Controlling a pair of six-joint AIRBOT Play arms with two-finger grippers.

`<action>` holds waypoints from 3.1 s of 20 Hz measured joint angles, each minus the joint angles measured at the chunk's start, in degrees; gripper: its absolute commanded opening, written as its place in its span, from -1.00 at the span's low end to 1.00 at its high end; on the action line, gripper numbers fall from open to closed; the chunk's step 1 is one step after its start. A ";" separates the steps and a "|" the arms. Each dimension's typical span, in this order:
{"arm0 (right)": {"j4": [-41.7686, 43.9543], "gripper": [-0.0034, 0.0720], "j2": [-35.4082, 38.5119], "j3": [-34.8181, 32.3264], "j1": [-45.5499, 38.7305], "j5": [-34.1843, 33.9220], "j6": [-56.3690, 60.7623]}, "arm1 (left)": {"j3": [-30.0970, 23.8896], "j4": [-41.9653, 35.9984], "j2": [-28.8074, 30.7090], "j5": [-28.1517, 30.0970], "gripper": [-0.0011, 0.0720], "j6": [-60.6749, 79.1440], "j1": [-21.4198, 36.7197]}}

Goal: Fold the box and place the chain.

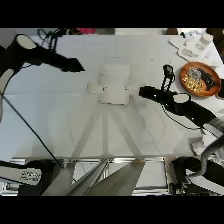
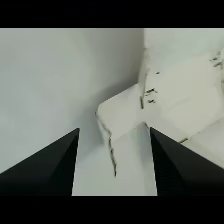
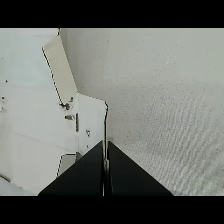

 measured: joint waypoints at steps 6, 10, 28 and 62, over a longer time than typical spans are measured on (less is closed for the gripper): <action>0.00 -0.86 0.00 0.00 0.00 0.00 0.00 | 6.80 -12.20 -10.21 -1.95 0.63 14.29 -3.58; 0.02 -0.86 0.00 0.00 0.00 0.00 0.02 | 8.90 -16.04 -15.19 -2.05 0.63 14.64 -4.44; 0.00 -0.86 0.00 0.00 0.00 -0.02 0.02 | 10.25 -16.09 -18.10 -4.02 0.63 19.47 -6.82; 0.00 -0.86 0.00 0.00 0.00 0.02 0.00 | 10.36 -20.22 -19.69 -8.02 0.11 36.81 -8.02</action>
